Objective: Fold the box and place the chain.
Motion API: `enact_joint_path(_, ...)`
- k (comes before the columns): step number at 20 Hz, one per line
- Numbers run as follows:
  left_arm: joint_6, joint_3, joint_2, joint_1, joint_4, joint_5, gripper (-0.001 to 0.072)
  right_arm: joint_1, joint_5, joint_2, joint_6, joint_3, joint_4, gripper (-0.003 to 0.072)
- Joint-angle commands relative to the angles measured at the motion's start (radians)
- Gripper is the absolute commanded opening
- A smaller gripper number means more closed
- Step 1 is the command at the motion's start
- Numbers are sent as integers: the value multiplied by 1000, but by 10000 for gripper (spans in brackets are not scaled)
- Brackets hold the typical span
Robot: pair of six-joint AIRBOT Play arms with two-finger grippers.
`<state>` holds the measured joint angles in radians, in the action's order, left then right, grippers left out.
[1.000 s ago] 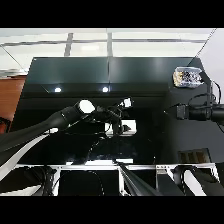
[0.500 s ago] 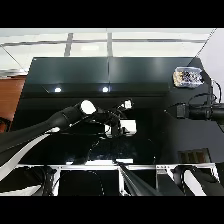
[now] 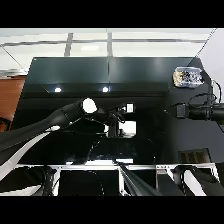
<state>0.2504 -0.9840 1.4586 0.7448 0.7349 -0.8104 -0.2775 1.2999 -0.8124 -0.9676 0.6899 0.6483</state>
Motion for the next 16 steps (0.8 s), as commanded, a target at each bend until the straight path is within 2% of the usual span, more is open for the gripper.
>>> enact_joint_path(1,72,-5,1,1,100,-14,713,-1,-1,1,-1,1,0,11)
enact_joint_path(8,72,-27,42,32,207,-13,709,-1,-7,1,-1,1,-1,11)
enact_joint_path(9,72,-35,45,46,231,-12,679,-1,-10,1,-1,1,-1,11)
enact_joint_path(10,85,-46,43,55,258,-13,571,-1,-11,1,-1,1,0,11)
enact_joint_path(11,150,-65,39,54,292,-16,385,-1,-14,1,-1,1,0,12)
enact_joint_path(12,235,-89,32,42,342,-22,342,-1,-21,1,-1,1,0,11)
enact_joint_path(14,407,-145,18,-27,484,-48,341,-1,-40,1,-2,1,0,11)
enact_joint_path(16,533,-207,16,-157,646,-105,341,-1,-60,0,-11,1,-1,11)
